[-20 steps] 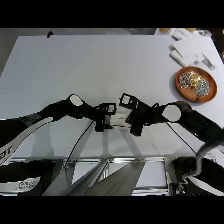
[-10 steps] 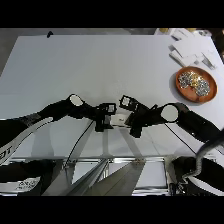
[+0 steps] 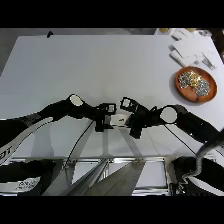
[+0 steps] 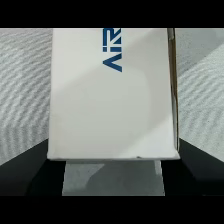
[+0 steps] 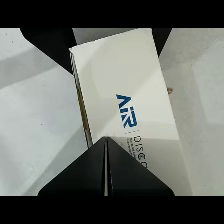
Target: Fold the box and place the chain.
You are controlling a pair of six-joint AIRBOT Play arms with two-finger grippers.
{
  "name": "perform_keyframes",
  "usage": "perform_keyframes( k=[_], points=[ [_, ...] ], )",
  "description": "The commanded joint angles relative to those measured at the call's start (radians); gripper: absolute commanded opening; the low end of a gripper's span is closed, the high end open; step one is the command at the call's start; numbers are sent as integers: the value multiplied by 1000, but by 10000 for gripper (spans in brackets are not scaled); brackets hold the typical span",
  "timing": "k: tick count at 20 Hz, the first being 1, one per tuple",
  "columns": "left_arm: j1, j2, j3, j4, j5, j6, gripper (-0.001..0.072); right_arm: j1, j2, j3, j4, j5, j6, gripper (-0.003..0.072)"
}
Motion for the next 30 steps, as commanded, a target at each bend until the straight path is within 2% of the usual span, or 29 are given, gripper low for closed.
perform_keyframes(
  k=[1, 4, 7, 10, 14, 22, 27, 30],
  points=[
    [0, 1, 0, -1, 0, 0, 150, 0, -1, -9, -6, 3, 0, 18],
    [0, 1, 0, -1, 0, 0, 150, 0, 23, -9, 19, -18, 0, 21],
    [0, 1, 0, -1, 0, 0, 150, -10, 105, -8, 18, -64, 2, 53],
    [0, 1, 0, -1, 0, 0, 150, -63, 152, -8, 14, -32, 3, 53],
    [0, 1, 0, -1, 0, 0, 150, -106, 153, -13, -31, 58, 0, 44],
    [0, 1, 0, -1, 0, -1, 150, -106, 151, -103, -51, 13, 0, 36],
    [0, 1, 0, -1, 0, -1, 150, -106, 132, -104, -76, 18, 3, 18],
    [0, 1, 0, -1, 0, 0, 150, -106, 163, -91, -56, 23, 7, 17]
  ],
)
